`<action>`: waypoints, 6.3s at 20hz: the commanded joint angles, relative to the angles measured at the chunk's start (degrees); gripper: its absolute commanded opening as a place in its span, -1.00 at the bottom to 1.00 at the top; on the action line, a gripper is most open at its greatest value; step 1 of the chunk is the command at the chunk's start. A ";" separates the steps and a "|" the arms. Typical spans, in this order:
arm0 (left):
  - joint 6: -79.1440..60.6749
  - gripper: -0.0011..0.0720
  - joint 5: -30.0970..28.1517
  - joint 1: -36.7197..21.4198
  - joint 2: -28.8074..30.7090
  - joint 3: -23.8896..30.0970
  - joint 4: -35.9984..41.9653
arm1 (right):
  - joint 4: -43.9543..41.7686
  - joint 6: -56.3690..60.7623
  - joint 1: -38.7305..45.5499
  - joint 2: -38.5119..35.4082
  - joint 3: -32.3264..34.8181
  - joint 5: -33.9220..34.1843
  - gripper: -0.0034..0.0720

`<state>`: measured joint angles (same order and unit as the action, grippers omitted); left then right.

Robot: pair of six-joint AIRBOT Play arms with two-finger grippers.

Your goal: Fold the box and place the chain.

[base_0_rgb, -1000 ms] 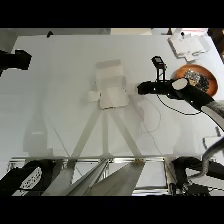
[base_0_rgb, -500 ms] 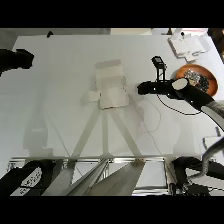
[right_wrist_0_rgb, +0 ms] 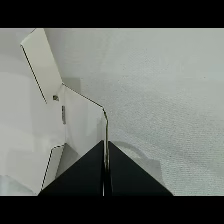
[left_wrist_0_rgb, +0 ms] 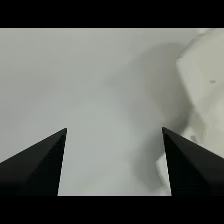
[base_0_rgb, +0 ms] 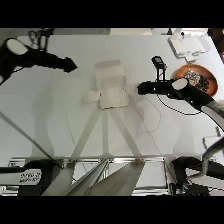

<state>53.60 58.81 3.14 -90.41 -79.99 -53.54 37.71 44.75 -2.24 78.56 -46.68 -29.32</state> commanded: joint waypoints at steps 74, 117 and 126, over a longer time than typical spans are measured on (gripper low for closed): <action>-39.85 -0.98 7.87 20.00 -8.92 -7.76 9.66 | 16.35 7.93 20.33 -31.39 -0.33 -19.61 0.15; -55.93 -0.93 3.56 20.90 -22.36 -7.76 19.61 | 6.43 -23.52 15.91 -31.45 -0.37 -27.47 0.61; -55.93 -0.93 3.56 20.90 -22.36 -7.76 19.61 | 25.33 -31.50 4.39 -30.45 -0.13 -32.79 0.70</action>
<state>-2.33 62.39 24.01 -112.75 -87.77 -33.91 55.68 15.20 5.69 47.51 -46.92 -61.06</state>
